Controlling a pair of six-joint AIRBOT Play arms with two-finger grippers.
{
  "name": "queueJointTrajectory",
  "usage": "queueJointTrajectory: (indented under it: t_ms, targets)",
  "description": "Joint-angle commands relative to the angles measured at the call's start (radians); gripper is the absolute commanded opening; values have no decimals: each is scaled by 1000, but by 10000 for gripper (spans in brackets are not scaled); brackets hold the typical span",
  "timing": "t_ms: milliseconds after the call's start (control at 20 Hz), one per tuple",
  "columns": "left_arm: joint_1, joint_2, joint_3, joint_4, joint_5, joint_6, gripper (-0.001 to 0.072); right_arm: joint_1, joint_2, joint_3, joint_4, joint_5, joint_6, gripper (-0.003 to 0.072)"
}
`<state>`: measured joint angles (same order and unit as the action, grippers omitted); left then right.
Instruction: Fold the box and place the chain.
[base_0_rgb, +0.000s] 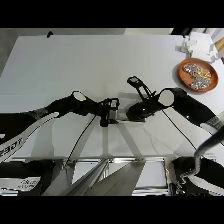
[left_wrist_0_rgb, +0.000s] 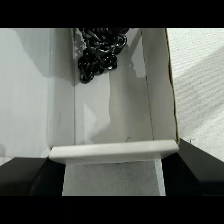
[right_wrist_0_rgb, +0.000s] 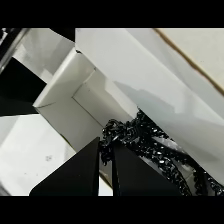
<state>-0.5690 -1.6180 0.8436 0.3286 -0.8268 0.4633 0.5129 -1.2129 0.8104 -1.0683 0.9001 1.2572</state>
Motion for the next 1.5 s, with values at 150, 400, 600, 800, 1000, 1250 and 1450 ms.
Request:
queueJointTrajectory:
  t_ms: [150,400,600,800,1000,1250,1450]
  targets:
    - [0,0,0,0,0,0,72,1,-14,0,0,1,-1,23]
    - [0,0,0,0,0,0,72,1,-18,0,0,2,-1,25]
    - [0,0,0,0,0,0,72,1,-18,0,0,2,-1,120]
    - [0,0,0,0,0,0,72,1,-18,0,8,2,0,126]
    - [0,0,0,0,0,0,72,1,-17,0,22,5,0,126]
    - [0,0,0,0,0,0,72,0,23,29,13,100,2,126]
    - [0,0,0,0,0,0,72,0,122,72,-111,134,3,126]
